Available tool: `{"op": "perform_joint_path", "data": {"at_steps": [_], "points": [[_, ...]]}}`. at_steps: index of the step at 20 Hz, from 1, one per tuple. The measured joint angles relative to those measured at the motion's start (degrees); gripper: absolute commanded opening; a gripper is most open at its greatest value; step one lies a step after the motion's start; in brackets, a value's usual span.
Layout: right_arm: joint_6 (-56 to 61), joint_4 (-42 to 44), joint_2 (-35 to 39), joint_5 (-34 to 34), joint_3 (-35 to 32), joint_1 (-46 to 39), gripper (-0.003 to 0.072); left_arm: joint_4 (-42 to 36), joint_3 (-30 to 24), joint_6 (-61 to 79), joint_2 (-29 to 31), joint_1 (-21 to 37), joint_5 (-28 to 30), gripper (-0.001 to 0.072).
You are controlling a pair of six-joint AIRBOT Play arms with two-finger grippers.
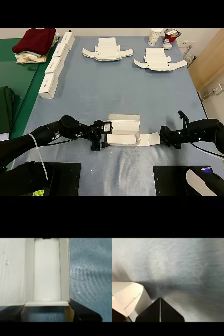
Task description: Fold the box.
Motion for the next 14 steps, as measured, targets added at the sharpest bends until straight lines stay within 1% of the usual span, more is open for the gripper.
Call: {"op": "perform_joint_path", "data": {"at_steps": [4, 5, 6, 7, 10, 11, 12, 14], "points": [[-0.72, 1.68, -0.02, 1.77, -0.13, 4.52, 0.0008, -0.02, -0.02, 0.00, 0.00, 0.00, 0.00, 0.0464], [-0.87, 1.97, -0.02, 2.14, 0.13, 5.68, 0.0097, -0.02, -0.02, 0.02, 0.00, 0.00, 0.00, 0.0464], [-0.96, 2.36, 0.00, 2.38, 0.66, 6.73, 0.0231, -0.02, -0.02, 0.00, 0.00, 0.00, 0.00, 0.0464], [-1.11, 2.56, 0.02, 2.32, 1.38, 7.54, 0.0245, -0.02, -0.02, 0.00, 0.00, 0.00, 0.00, 0.0464], [-1.36, 2.99, 0.04, 1.62, 4.90, 8.92, 0.0253, -0.02, 0.00, 0.00, 0.00, 0.00, 0.00, 0.0464], [-1.46, 3.04, 0.02, 0.92, 6.03, 9.16, 0.0383, -0.02, 0.00, 0.00, 0.00, 0.00, 0.00, 0.0465], [-1.53, 3.06, 0.04, 0.22, 7.10, 9.57, 0.0452, -0.02, -0.02, 0.00, 0.00, 0.00, 0.02, 0.0465], [-1.60, 3.21, 0.04, -1.09, 8.37, 10.86, 0.0453, -0.02, -0.02, 0.00, 0.00, 0.00, 0.00, 0.0464]]}}
